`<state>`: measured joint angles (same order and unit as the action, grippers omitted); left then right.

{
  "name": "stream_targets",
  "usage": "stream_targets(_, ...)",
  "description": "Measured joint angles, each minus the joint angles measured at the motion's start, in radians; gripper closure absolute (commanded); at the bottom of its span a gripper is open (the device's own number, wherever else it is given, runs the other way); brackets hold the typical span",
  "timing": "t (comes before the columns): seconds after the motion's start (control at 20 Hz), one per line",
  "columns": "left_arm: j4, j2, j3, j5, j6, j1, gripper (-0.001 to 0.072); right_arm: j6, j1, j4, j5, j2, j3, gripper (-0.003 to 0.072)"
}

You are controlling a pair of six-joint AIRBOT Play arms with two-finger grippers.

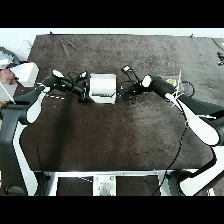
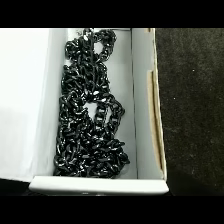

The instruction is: Fold the box and place the chain.

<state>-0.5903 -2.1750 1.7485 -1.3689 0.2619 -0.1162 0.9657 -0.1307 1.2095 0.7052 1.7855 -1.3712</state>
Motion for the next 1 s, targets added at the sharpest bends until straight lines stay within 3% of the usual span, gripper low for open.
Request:
stream_targets(0.15,0.000,0.000,0.000,0.000,0.000,0.000,0.0340,-0.022,0.002,-0.026,0.006,0.005,-0.001,0.0366)
stream_targets(0.25,0.000,0.000,0.000,0.000,0.000,0.000,0.0340,-0.029,0.002,-0.035,0.007,0.007,-0.001,0.0545)
stream_targets(0.3,0.000,0.000,0.000,0.000,0.000,0.000,0.0340,-0.031,0.002,-0.039,0.005,0.010,-0.001,0.0543)
stream_targets(0.4,0.000,0.000,0.000,0.000,0.000,0.000,0.0340,-0.035,0.002,-0.042,-0.007,0.015,-0.002,0.0639)
stream_targets(0.45,0.000,0.000,0.000,0.000,0.000,0.000,0.0340,-0.040,0.002,-0.043,-0.010,0.016,-0.003,0.0640)
stream_targets(0.5,0.000,0.000,0.000,0.000,0.000,0.000,0.0339,-0.044,0.002,-0.043,-0.011,0.016,-0.003,0.0706)
stream_targets(0.7,0.000,0.000,0.000,0.000,0.000,0.000,0.0340,-0.051,0.002,-0.057,-0.011,-0.048,-0.003,0.0707)
stream_targets(1.0,0.000,0.000,0.000,0.000,0.000,0.000,0.0340,-0.054,-0.026,-0.129,-0.022,-0.256,-0.003,0.0708)
